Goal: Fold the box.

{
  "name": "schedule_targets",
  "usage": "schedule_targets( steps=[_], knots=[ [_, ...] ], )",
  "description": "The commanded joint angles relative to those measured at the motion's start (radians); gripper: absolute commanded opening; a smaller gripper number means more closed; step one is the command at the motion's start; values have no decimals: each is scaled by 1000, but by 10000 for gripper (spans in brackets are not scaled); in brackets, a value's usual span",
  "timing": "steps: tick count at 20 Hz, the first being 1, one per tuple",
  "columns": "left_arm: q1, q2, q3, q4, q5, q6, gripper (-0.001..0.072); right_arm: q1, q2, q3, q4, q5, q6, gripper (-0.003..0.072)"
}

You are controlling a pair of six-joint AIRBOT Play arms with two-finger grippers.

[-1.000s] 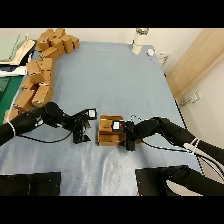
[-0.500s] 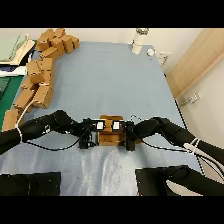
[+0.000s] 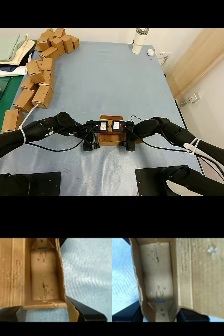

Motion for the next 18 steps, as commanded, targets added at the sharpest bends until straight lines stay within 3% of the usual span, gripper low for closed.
schedule_targets(
  steps=[1, 8, 10, 18],
  knots=[
    [-6, -17, 0, -22, 25, 0, 697, 0, 0, 1, 0, 0, 0, 402],
    [-11, -16, -1, -62, 27, 0, 685, 0, 0, 1, 0, 0, 0, 403],
    [-11, -17, -1, -61, 24, 3, 447, 0, 0, 1, 0, 0, 0, 402],
    [-11, -16, -2, -62, 20, 2, 450, 0, 0, 1, 0, 0, 0, 403]
  ],
)
